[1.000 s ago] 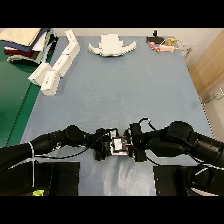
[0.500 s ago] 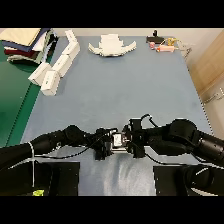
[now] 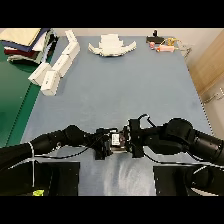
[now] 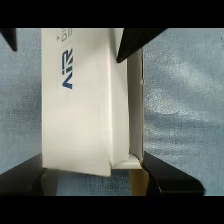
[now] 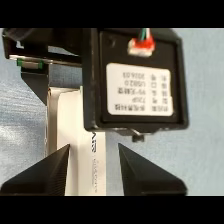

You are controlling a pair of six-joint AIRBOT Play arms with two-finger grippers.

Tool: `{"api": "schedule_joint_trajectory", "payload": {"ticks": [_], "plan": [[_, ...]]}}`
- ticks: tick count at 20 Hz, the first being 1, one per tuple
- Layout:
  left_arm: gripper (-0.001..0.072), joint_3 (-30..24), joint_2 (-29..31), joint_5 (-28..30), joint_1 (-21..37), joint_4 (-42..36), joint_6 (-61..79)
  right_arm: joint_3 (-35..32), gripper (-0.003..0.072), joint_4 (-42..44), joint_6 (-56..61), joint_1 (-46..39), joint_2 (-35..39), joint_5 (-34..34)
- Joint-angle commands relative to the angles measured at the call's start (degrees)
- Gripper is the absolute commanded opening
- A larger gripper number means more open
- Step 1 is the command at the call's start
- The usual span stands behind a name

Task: Fold the box.

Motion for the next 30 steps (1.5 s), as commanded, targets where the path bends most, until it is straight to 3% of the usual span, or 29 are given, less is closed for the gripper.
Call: {"api": "schedule_joint_trajectory", "payload": {"ticks": [1,10,13,19,21,22,23,24,30], "plan": [[0.0527,0.0,0.0,0.0,0.0,0.0,0.1,0.1,0.0303,1.3,0.0,0.1,-0.3,-0.4],[0.0527,0.0,0.0,0.0,0.0,0.0,0.1,0.1,0.0277,7.1,0.0,0.1,-2.0,-3.9],[0.0527,0.0,0.0,0.0,0.0,0.0,0.1,0.1,0.0169,7.1,0.0,0.1,-2.0,-3.9],[0.0527,0.0,0.0,0.0,0.0,0.0,0.1,0.1,0.0153,7.4,0.0,0.1,-2.0,-4.3],[0.0527,0.0,0.0,0.0,0.0,0.0,0.1,0.1,0.0165,7.7,0.0,0.1,-2.0,-4.7],[0.0527,0.0,0.0,0.0,0.0,0.0,0.1,0.1,0.0226,7.7,0.0,0.1,-2.0,-4.8],[0.0527,0.0,0.0,0.0,0.0,0.0,0.1,0.1,0.0388,7.7,0.0,0.1,-2.0,-4.8],[0.0527,0.0,0.0,0.0,0.0,0.0,0.1,0.1,0.0416,7.7,0.0,0.1,-2.0,-4.7],[0.0527,0.0,0.0,0.0,0.0,0.0,0.1,0.1,0.0416,7.6,0.0,0.0,-0.1,-4.8]]}}
